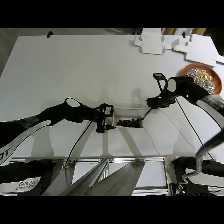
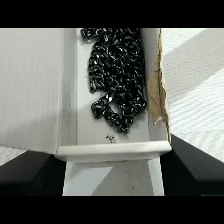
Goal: Fold the box and place the chain.
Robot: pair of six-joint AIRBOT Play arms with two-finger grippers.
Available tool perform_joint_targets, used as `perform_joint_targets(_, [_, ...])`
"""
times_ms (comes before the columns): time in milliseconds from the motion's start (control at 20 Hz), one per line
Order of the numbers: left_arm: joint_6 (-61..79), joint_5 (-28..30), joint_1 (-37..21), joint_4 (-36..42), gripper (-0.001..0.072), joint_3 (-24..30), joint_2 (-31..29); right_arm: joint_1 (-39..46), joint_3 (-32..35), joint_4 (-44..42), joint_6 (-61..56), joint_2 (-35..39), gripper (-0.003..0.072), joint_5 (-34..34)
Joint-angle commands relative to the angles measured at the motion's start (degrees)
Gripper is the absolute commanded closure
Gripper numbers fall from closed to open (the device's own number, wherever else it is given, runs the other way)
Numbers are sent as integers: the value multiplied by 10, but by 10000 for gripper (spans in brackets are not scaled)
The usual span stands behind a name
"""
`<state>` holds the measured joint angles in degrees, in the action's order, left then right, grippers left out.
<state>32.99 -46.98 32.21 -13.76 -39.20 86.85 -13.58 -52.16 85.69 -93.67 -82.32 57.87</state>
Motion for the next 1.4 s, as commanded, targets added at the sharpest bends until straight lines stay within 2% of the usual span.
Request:
perform_joint_targets(0, [0, 0, 0, 0, 220, 0, 0, 0, 3, -3, -3, -3, 578, 6])
perform_joint_targets(50, [0, 0, 0, 0, 220, 0, 0, 0, 3, -3, 1, -2, 660, 6])
perform_joint_targets(200, [0, 0, 0, 0, 220, 0, 0, -7, 3, -2, 52, 30, 665, 17])
perform_joint_targets(600, [0, 0, 0, 0, 220, 0, 0, -60, 3, -7, 83, 246, 665, 143])
perform_joint_targets(800, [0, 0, 0, 0, 220, 0, 0, -103, 3, -54, 82, 327, 665, 180])
perform_joint_targets(1050, [0, 0, 0, 0, 220, 0, 0, -145, 3, -158, 83, 388, 664, 154])
perform_joint_targets(1350, [0, 0, 0, 0, 220, 0, 0, -207, 3, -180, 82, 385, 664, 55])
